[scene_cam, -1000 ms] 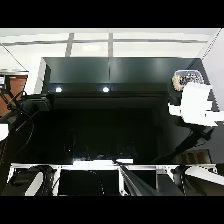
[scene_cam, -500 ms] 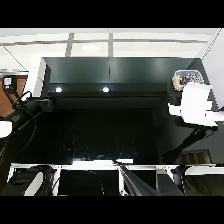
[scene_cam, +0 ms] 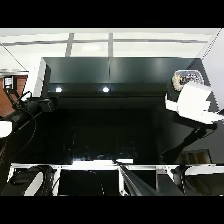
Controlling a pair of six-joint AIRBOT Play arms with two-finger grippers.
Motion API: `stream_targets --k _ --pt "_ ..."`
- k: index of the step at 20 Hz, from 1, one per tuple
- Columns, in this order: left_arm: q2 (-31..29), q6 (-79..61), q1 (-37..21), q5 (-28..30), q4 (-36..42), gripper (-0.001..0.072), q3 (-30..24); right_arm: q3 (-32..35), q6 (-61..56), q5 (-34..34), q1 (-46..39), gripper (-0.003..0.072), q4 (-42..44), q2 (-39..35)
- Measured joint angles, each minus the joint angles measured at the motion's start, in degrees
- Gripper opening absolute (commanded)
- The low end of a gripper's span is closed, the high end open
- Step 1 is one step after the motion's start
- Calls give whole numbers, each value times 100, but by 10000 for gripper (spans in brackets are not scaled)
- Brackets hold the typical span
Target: Fold the box and place the chain.
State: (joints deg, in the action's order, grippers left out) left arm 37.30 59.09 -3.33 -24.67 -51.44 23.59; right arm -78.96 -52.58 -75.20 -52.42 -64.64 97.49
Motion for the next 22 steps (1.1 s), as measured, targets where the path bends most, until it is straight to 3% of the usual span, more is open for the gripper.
stream_targets --k 6,10,17,22 --pt "0 2 0 2 -2 700 0 258 13 -540 315 13 614 -442" --pt "15 4 0 -264 -4 700 0 1316 431 -483 815 13 1545 -1425" --pt "203 -109 63 -1283 107 698 0 3816 1233 953 2452 14 3318 -3624" --pt "1097 -855 103 -2098 1279 699 234 4841 1340 2216 4352 14 4022 -4258"
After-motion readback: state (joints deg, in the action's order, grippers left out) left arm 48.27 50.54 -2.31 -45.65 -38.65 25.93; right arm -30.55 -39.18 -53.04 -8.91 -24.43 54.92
